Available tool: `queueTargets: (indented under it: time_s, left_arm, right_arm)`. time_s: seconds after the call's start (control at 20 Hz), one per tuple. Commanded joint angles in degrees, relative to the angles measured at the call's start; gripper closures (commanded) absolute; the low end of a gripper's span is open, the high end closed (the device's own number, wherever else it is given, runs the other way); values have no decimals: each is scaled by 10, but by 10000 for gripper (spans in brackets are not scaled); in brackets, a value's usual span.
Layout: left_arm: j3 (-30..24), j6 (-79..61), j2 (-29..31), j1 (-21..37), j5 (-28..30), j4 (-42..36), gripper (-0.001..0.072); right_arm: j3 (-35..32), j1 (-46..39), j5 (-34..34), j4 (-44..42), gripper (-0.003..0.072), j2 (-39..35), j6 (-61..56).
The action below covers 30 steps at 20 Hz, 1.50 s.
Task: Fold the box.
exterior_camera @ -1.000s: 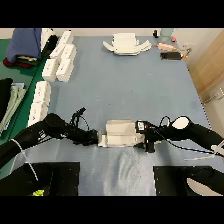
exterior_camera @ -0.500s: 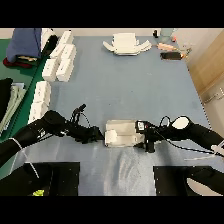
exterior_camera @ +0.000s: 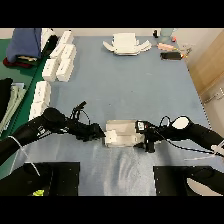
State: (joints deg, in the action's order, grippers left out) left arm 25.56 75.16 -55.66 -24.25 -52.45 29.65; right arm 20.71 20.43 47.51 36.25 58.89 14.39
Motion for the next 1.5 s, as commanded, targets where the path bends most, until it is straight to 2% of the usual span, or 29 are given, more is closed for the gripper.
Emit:
queueTargets:
  time_s: [0.0,0.15,0.35,0.55,0.6,0.65,0.8,1.05,1.15,1.3,1.45]
  left_arm:
    - [7,5,0,0,-5,-2,301]
    - [7,5,0,-7,-9,-4,302]
    - [7,3,0,-40,59,-40,302]
    - [7,-1,-1,-54,75,-41,302]
    - [7,2,-1,-54,77,-39,309]
    - [7,24,-1,-54,83,-30,365]
    - [16,137,-1,-87,101,66,365]
    - [71,359,-1,-193,133,286,365]
    - [86,411,-1,-214,133,325,365]
    - [91,452,-3,-233,125,338,365]
    - [95,504,-19,-244,96,366,365]
  right_arm:
    - [0,0,0,0,176,0,0]
    - [0,0,0,0,176,0,0]
    - [0,0,0,0,176,0,0]
    - [0,0,0,0,176,0,0]
    - [0,0,0,0,176,0,0]
    - [0,0,0,0,176,0,0]
    - [0,0,0,0,176,0,0]
    - [0,0,0,0,176,0,0]
    - [0,0,0,0,176,0,0]
    - [0,0,0,0,175,0,0]
    - [0,0,0,0,175,0,0]
